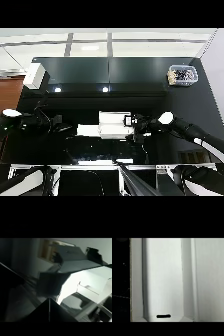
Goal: Fold the box and place the chain.
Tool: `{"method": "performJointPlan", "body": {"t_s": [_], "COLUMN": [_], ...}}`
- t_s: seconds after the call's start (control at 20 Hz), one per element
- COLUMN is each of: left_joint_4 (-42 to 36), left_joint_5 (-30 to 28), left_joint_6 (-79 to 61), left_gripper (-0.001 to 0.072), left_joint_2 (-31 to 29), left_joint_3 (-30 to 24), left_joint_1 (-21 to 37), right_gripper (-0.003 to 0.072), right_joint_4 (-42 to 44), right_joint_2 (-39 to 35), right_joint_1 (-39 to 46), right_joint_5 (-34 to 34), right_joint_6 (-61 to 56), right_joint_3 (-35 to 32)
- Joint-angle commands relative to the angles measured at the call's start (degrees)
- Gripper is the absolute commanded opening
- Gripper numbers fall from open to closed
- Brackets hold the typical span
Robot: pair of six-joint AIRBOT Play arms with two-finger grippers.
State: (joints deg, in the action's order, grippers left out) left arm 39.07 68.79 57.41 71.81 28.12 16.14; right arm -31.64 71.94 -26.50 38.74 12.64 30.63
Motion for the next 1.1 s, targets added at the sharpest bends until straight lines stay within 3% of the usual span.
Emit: {"method": "performJointPlan", "body": {"t_s": [0.0,0.2,0.4,0.55,0.6,0.65,0.7,0.75,0.9,1.05], "left_joint_4": [-3.50,-4.76,-5.51,-6.88,-7.26,-7.17,-7.19,-7.39,-8.98,-5.70], "left_joint_5": [2.21,-2.54,-0.92,2.34,3.96,5.73,7.28,8.41,8.72,2.91], "left_joint_6": [-0.39,-0.26,-0.98,-3.61,-3.61,-3.63,-3.65,-3.65,-2.73,0.42], "left_gripper": [0.0024,0.0024,0.0024,0.0029,0.0120,0.0366,0.0674,0.0709,0.0709,0.0703], "left_joint_2": [8.26,9.46,9.44,9.42,9.42,9.42,9.42,9.42,9.42,9.42], "left_joint_3": [-0.17,0.66,3.54,6.64,7.91,9.16,10.38,11.34,13.35,15.63], "left_joint_1": [-2.19,-11.04,-17.99,-20.09,-20.09,-20.09,-20.09,-20.31,-23.32,-28.81], "right_gripper": [0.0135,0.0135,0.0135,0.0135,0.0135,0.0135,0.0135,0.0135,0.0135,0.0135], "right_joint_4": [0.00,0.02,0.02,0.02,0.02,0.02,0.02,0.02,0.02,0.02], "right_joint_2": [0.02,0.02,0.02,0.02,0.02,0.02,0.02,0.02,0.02,0.02], "right_joint_1": [-0.04,-0.04,-0.04,-0.04,-0.04,-0.04,-0.04,-0.04,-0.04,-0.04], "right_joint_5": [0.00,0.00,0.00,0.00,0.00,0.00,0.00,0.00,0.00,0.00], "right_joint_6": [-0.02,-0.02,-0.02,-0.02,-0.02,-0.02,-0.02,-0.02,-0.02,-0.02], "right_joint_3": [0.07,0.07,0.07,0.07,0.07,0.07,0.07,0.07,0.07,0.07]}}
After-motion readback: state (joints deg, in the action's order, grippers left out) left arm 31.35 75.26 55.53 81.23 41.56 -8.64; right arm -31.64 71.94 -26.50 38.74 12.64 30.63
